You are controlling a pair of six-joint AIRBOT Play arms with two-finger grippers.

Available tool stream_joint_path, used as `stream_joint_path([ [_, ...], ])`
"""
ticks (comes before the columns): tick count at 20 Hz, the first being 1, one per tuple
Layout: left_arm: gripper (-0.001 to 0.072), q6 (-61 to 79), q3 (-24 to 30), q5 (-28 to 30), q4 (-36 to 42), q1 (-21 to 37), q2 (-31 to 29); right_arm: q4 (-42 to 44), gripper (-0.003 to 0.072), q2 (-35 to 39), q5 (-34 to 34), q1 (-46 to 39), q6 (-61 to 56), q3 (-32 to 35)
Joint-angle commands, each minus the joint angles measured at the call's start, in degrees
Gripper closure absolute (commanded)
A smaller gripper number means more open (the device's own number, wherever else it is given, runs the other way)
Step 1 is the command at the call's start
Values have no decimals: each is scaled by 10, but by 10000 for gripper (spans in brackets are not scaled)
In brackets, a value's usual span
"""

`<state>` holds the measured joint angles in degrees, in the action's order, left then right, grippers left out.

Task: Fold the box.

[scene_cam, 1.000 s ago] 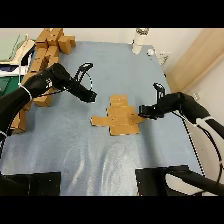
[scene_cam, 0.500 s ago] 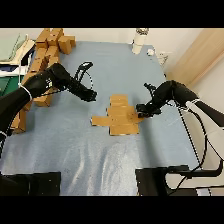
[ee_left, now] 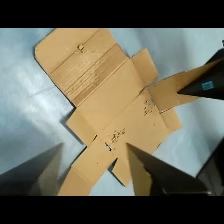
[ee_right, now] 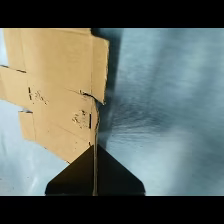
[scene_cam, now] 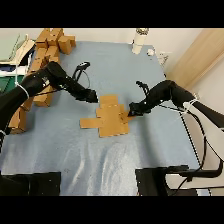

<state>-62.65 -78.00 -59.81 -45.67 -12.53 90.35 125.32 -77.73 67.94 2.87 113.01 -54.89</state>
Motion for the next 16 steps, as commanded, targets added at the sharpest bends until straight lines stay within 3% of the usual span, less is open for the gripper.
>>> stream_joint_path([
  [1,80,-19,-1,-117,17,57,0,27,682,64,-90,35,47,76],
  [3,79,-19,-1,-146,31,89,0,33,682,120,-158,47,72,144],
  [7,79,-9,14,-133,63,116,2,35,682,201,-216,69,116,231],
  [11,80,25,36,-119,121,99,37,33,682,253,-241,98,120,253],
  [16,80,51,36,-85,179,65,94,33,682,259,-253,119,120,253],
])
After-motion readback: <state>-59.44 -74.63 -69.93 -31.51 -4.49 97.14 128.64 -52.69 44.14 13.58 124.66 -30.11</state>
